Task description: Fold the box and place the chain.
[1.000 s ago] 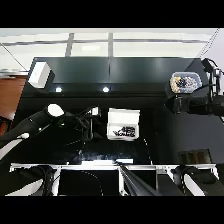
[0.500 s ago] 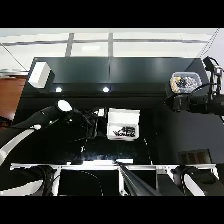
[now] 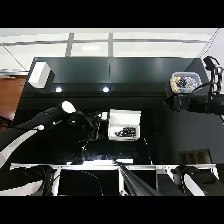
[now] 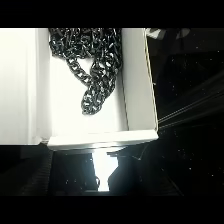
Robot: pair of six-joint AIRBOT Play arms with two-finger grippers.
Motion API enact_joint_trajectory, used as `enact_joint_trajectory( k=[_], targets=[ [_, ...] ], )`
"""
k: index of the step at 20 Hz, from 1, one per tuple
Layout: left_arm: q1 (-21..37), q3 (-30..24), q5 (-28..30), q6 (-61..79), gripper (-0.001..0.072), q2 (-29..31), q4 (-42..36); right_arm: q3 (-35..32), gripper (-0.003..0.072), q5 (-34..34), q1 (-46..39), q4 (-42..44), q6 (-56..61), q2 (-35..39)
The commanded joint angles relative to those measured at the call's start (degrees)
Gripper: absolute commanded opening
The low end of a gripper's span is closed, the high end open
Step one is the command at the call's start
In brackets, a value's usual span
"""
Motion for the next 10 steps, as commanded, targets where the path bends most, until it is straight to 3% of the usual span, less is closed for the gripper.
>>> enact_joint_trajectory(
  k=[1,10],
  targets=[
    [-0.4,0.0,0.3,-0.1,0.0706,0.0,-0.2,0.0,0.0594,-0.2,0.0,0.0,0.0,0.0],
    [-1.6,0.0,1.8,-4.0,0.0708,-0.1,-2.9,0.0,0.0594,-0.4,0.0,0.0,0.0,0.0]
  ],
)
